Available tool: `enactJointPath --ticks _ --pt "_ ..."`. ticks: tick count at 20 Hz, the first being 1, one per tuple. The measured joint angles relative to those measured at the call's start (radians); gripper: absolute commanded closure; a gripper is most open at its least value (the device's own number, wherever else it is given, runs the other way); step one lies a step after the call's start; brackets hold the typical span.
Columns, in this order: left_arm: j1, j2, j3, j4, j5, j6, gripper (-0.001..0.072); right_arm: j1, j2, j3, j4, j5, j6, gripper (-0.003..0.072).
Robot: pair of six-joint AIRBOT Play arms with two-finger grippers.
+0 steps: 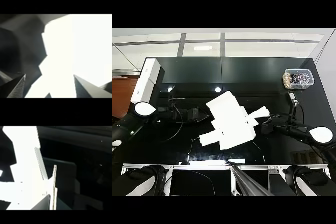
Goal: Fold the box and place the chain.
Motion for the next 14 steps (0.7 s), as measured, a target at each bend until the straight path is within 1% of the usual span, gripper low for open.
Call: enactJointPath --ticks 3,8,11,14 --pt "0.005 -0.063 -0.001 -0.081 -0.023 0.066 0.0003 0.014 0.002 -0.003 -0.005 -0.018 0.008 0.0646" --pt "0.006 -0.171 -0.001 -0.191 0.000 0.133 0.0002 0.021 0.003 -0.005 -0.008 -0.027 0.033 0.0646" --pt "0.006 -0.242 -0.001 -0.276 -0.035 0.240 0.0002 0.022 0.003 -0.005 -0.009 -0.025 0.044 0.0646" --pt "0.002 -0.319 0.000 -0.417 -0.079 0.392 0.0003 0.023 0.003 -0.005 -0.009 -0.016 0.056 0.0646"
